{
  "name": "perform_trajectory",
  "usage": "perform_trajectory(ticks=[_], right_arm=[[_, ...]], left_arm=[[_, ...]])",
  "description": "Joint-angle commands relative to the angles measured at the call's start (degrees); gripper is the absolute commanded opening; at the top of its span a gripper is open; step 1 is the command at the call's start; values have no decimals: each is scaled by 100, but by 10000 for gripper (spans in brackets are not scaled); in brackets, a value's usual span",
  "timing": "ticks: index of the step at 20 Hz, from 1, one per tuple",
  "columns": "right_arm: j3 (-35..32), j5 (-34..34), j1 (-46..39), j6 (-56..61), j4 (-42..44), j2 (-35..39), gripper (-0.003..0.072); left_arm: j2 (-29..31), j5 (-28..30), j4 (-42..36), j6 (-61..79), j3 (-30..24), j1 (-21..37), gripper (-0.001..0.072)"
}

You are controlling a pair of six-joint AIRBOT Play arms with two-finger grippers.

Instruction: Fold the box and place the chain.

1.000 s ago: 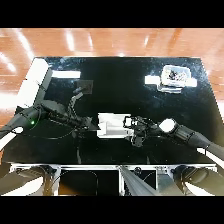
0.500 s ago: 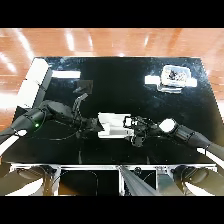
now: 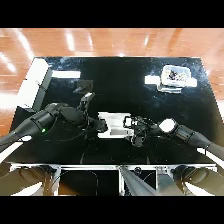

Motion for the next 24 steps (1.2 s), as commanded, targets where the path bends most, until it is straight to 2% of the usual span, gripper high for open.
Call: perform_trajectory(ticks=[1, 8, 21, 24], right_arm=[[4, 0, 2, 0, 2, 0, 464], [4, 0, 4, 0, 2, 0, 464], [4, 0, 4, 0, 2, 0, 464], [4, 0, 4, 2, 2, 0, 464]], left_arm=[[7, -59, 1130, -1043, 168, -365, 622], [2, -411, 1453, -1720, 168, -619, 620], [-85, -380, 1858, -2271, 170, -973, 612], [-85, -214, 1882, -2396, 203, -981, 612]])
